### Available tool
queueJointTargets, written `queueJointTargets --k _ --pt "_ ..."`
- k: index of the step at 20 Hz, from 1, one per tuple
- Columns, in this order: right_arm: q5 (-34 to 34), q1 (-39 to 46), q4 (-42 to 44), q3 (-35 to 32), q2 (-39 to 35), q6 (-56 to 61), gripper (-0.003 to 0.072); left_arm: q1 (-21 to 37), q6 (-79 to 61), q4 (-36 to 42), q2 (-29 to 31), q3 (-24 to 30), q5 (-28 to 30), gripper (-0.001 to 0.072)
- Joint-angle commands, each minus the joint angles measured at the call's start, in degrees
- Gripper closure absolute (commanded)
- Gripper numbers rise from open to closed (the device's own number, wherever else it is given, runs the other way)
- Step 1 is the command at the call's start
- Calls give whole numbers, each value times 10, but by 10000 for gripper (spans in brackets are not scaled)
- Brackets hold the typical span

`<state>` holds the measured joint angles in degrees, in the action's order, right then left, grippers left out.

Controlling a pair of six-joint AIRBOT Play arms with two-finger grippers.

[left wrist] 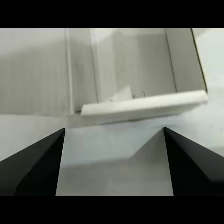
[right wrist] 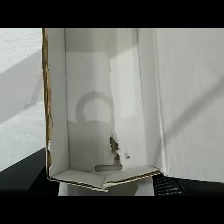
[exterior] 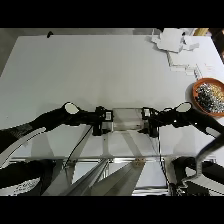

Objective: Fold the box and place the chain.

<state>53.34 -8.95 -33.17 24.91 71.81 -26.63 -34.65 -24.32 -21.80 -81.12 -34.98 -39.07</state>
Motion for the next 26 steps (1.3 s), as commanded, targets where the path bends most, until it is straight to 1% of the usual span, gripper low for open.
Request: queueJointTargets --k 1,8,12,14,17,19,23,26 --pt "0 0 0 0 0 0 272 -1 -12 35 -2 0 -3 9" --pt "0 0 0 0 0 0 272 2 -14 30 -2 0 -54 9" --pt "0 0 0 0 0 0 272 29 -14 26 -1 6 -77 8" --pt "0 0 0 0 0 0 272 31 -14 26 -1 10 -77 8" --pt "0 0 0 0 0 0 272 14 -14 34 -1 10 -76 8" --pt "0 0 0 0 0 0 272 2 -14 40 -3 10 -66 8" --pt "0 0 0 0 0 0 272 -16 -14 96 -6 10 -42 9" --pt "0 0 0 0 0 0 272 -24 -14 98 -18 10 -24 11"
